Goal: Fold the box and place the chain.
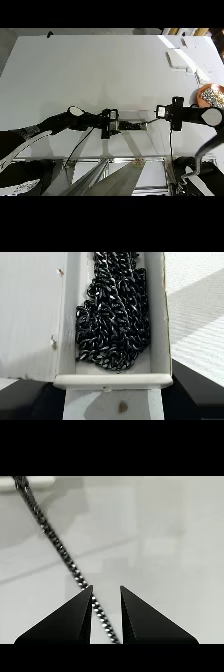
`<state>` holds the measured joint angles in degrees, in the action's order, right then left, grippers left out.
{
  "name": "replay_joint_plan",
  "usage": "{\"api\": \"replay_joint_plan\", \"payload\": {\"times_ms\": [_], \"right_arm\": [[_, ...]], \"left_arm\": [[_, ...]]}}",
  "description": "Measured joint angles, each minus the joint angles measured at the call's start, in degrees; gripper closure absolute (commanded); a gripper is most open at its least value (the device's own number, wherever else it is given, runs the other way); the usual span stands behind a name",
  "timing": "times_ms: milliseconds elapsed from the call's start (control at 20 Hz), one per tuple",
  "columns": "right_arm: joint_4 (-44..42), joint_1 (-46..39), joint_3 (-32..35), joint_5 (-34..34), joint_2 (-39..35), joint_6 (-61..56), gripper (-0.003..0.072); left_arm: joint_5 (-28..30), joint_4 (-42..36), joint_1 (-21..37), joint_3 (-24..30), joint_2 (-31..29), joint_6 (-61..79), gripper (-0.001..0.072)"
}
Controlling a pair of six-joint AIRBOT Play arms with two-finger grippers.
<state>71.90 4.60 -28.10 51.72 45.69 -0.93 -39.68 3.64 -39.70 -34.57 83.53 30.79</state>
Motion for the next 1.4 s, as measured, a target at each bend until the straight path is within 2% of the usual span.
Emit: {"api": "replay_joint_plan", "payload": {"times_ms": [250, 500, 650, 700, 800, 850, 1100, 1300, 1400], "right_arm": [[-0.1, -1.7, 0.0, -1.8, 9.0, 3.3, 0.0488], [-0.3, -2.0, 0.0, -4.1, 13.7, 6.9, 0.049], [-0.3, -2.1, 0.0, -4.5, 15.7, 8.1, 0.0521], [-0.3, -2.1, 0.0, -4.5, 16.1, 8.3, 0.0541], [-0.4, -2.1, 0.0, -4.0, 16.6, 8.6, 0.0665], [-0.4, -2.1, 0.0, -4.0, 16.8, 8.7, 0.0668], [-0.3, -2.0, 0.1, -2.4, 15.8, 8.6, 0.0668], [-1.4, 0.0, 0.1, 1.8, 8.9, 8.4, 0.0668], [-5.0, 2.4, 0.1, 3.9, 4.1, 8.4, 0.0668]], "left_arm": [[0.0, 0.0, 0.0, 0.0, 0.0, 0.0, 0.0504], [0.0, 0.0, 0.0, 0.0, 0.0, 0.0, 0.0504], [0.0, 0.0, 0.0, 0.0, 0.0, 0.0, 0.0504], [0.0, 0.0, 0.0, 0.0, 0.0, 0.0, 0.0504], [0.0, 0.0, 0.0, 0.0, 0.0, 0.0, 0.0504], [0.0, 0.0, 0.0, 0.0, 0.0, 0.0, 0.0504], [0.0, 0.0, 0.0, 0.0, 0.0, 0.0, 0.0504], [0.0, 0.0, 0.0, 0.0, 0.0, 0.0, 0.0504], [0.0, 0.0, 0.0, 0.0, 0.0, 0.0, 0.0504]]}}
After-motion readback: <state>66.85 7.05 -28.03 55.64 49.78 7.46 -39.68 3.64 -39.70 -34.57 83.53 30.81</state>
